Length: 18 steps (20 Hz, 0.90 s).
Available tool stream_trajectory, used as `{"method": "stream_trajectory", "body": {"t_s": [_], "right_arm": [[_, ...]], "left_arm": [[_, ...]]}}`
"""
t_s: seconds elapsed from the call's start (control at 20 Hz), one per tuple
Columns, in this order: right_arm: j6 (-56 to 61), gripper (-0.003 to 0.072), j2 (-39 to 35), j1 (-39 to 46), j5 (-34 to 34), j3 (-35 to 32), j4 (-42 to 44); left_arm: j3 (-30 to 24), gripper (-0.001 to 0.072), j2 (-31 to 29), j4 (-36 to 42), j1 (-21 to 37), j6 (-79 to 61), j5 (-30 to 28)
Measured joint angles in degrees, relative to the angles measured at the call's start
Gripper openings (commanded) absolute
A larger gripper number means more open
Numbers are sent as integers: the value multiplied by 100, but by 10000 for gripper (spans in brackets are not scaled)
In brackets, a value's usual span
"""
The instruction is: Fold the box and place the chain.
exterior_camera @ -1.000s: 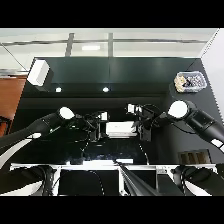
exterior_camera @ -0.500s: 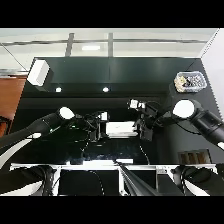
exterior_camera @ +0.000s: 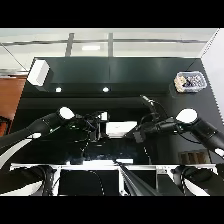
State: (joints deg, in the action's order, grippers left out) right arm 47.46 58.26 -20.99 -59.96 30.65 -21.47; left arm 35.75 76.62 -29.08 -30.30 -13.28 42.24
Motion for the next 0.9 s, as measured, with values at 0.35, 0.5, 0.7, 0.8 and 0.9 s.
{"method": "stream_trajectory", "body": {"t_s": [0.35, 0.5, 0.7, 0.8, 0.9], "right_arm": [[909, 12, 326, 17, 846, -212, -28], [1163, 12, 380, 17, 960, -234, -345], [1296, 12, 407, 17, 1060, -243, -538], [1320, 12, 409, 17, 1082, -243, -584], [1329, 12, 400, 24, 1058, -214, -638]], "left_arm": [[0, 279, 0, 0, 0, -2, 0], [0, 279, 0, 0, 0, -4, -2], [0, 279, 0, 0, 0, -2, -2], [0, 279, 0, 0, 0, -2, -2], [0, 279, 0, 0, 0, -2, -2]]}}
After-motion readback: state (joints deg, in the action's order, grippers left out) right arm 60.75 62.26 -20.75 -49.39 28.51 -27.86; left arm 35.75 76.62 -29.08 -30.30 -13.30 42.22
